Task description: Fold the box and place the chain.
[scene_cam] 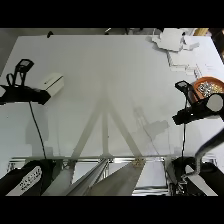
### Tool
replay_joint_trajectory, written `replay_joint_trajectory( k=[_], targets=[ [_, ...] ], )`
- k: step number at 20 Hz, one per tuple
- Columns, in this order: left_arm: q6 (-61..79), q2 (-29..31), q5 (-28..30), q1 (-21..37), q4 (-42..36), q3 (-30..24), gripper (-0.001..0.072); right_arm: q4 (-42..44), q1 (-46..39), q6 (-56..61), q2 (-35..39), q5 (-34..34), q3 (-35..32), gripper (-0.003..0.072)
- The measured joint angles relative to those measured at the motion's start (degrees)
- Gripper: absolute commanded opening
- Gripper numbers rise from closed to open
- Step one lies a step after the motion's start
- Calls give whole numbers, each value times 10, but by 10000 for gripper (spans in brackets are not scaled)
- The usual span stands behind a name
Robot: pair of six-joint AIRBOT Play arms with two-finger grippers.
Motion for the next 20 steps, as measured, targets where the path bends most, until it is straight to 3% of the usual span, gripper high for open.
replay_joint_trajectory(
  k=[1,3,12,15,20],
  targets=[
    [-16,0,-3,16,13,0,424,0,0,0,0,0,0,21],
    [-39,-3,-12,38,31,0,635,0,0,0,0,0,0,21],
    [-70,-33,-71,61,49,-2,660,0,0,0,0,0,0,21],
    [-72,0,-94,61,49,-2,653,0,0,0,0,0,0,21],
    [-72,107,-140,61,42,-2,635,0,0,0,0,0,0,21]
  ],
)
